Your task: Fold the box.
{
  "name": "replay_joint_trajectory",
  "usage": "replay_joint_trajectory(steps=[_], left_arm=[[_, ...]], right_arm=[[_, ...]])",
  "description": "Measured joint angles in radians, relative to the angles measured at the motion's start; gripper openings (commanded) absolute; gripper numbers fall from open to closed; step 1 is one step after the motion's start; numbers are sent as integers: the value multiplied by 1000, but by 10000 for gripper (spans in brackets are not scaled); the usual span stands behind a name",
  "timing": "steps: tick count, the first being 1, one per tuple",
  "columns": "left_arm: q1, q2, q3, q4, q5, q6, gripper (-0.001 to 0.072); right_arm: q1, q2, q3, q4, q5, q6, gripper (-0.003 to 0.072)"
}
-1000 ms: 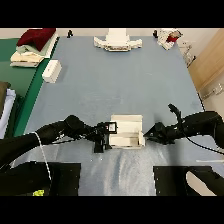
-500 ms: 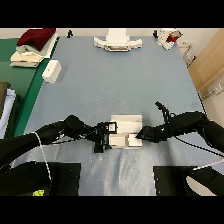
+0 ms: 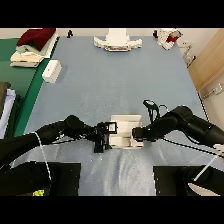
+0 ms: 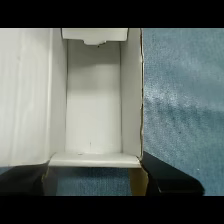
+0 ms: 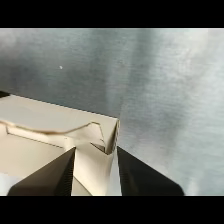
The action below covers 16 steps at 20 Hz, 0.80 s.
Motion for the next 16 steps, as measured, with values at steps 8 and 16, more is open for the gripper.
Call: replay_joint_trajectory(steps=[8,16], left_arm=[[0,0,0,0,0,0,477],[0,0,0,-1,1,-2,477]], right_arm=[[144,-139,92,-182,-90,258,402],[162,-174,101,-227,-103,314,4]])
